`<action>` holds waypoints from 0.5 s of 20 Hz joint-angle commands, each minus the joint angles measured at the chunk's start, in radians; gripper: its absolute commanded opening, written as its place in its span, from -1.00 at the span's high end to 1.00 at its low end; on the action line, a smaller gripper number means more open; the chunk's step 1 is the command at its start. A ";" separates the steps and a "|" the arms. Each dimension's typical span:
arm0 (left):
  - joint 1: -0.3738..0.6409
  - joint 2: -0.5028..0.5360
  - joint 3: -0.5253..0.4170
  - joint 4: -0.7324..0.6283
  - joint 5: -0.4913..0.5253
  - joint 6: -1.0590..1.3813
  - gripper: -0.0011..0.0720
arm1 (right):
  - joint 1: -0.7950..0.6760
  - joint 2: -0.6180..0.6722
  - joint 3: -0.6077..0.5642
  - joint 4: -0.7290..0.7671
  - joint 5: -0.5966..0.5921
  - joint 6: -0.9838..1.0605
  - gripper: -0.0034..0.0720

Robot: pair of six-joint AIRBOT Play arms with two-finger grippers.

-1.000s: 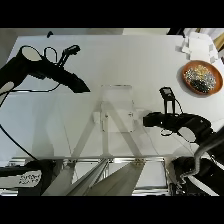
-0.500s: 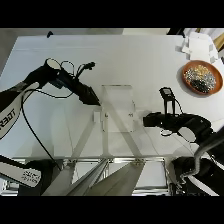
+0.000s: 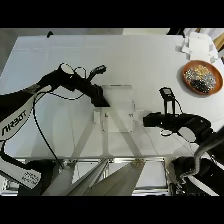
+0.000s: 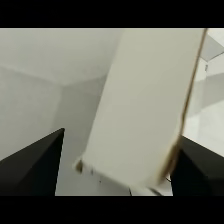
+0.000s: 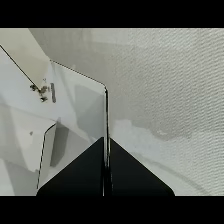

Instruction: Fold the box and place the chain.

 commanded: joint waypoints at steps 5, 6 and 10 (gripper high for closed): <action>-0.035 0.000 0.000 0.019 0.038 0.049 0.09 | 0.001 0.001 0.000 0.001 0.002 0.000 0.86; -0.034 0.000 0.000 0.025 0.039 0.049 0.13 | 0.001 0.001 0.000 0.001 0.002 0.000 0.86; -0.033 0.000 0.000 0.025 0.051 0.050 0.71 | 0.001 0.001 0.000 0.001 0.002 0.000 0.86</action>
